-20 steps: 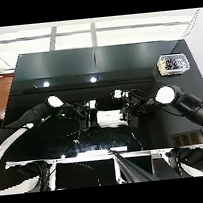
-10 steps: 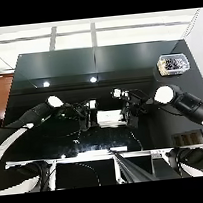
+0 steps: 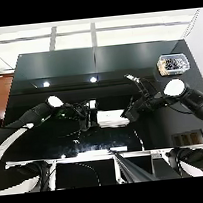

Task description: Fold the box and place the chain.

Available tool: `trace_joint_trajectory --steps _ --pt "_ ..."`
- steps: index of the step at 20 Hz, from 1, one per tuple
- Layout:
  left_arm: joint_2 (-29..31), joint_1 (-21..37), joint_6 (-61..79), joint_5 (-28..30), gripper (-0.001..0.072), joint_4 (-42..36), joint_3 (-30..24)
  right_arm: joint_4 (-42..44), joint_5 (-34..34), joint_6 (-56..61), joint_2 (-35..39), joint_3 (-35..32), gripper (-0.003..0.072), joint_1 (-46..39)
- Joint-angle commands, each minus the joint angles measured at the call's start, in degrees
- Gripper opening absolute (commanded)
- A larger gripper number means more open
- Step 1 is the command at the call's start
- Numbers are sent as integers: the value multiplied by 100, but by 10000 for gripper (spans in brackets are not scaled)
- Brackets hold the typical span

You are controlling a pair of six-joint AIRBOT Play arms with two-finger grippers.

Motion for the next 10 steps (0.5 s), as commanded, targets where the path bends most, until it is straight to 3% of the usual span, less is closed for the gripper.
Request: trace_joint_trajectory --steps 1,10 --pt "-2 -2 0 0 407 2 4 1628 -192 9 -481 -433 11 -153" --pt "-2 -2 0 0 407 2 4 1204 -610 -52 -1086 -435 12 -153"
